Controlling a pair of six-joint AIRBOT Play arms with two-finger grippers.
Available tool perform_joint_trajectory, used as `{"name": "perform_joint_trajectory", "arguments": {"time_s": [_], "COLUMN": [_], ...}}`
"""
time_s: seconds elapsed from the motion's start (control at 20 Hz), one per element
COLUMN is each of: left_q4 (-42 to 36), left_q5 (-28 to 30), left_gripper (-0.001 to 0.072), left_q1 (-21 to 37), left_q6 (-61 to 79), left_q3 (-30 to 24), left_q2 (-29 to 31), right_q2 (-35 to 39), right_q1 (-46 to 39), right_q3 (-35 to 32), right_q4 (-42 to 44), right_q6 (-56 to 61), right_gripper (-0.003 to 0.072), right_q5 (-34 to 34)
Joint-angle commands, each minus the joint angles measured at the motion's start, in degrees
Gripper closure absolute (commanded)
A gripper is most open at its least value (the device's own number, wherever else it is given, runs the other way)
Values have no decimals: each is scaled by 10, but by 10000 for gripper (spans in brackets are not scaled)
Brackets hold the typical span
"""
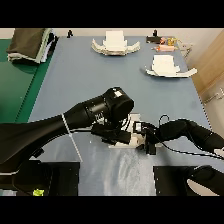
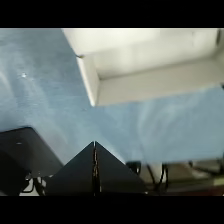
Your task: Fold the box.
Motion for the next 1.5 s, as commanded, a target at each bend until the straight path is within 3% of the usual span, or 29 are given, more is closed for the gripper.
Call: {"name": "perform_joint_trajectory", "arguments": {"time_s": [0.0, 0.1, 0.25, 0.35, 0.55, 0.75, 0.8, 0.85, 0.9, 1.25, 1.45], "left_q4": [-118, -143, -116, -116, -138, -128, -134, -142, -150, -253, -330], "left_q5": [58, 122, 130, 150, 249, 268, 275, 303, 340, 580, 589], "left_gripper": [696, 696, 696, 696, 696, 687, 417, 58, 11, 10, 10], "left_q1": [7, 4, 20, 45, 114, 143, 150, 157, 164, 170, 211], "left_q6": [245, 348, 417, 468, 574, 765, 816, 857, 893, 1125, 1192], "left_q3": [3, 1, -37, -103, -272, -367, -384, -404, -424, -522, -525], "left_q2": [28, 57, 108, 157, 277, 323, 322, 321, 321, 307, 255], "right_q2": [0, 0, 0, 0, 0, 0, 0, 0, 0, 0, 0], "right_q1": [1, 1, 1, 1, 1, 1, 1, 1, 1, 1, 1], "right_q3": [0, 0, 0, 0, 0, 0, 0, 0, 0, 0, 0], "right_q4": [0, 0, 0, 0, 0, 0, 0, 0, 0, 0, 0], "right_q6": [0, 0, 0, 0, 0, 0, 0, 0, 0, 0, 0], "right_gripper": [174, 174, 173, 174, 174, 174, 174, 174, 174, 173, 174], "right_q5": [0, 0, 0, 0, 0, 0, 0, 0, 0, 0, 0]}}
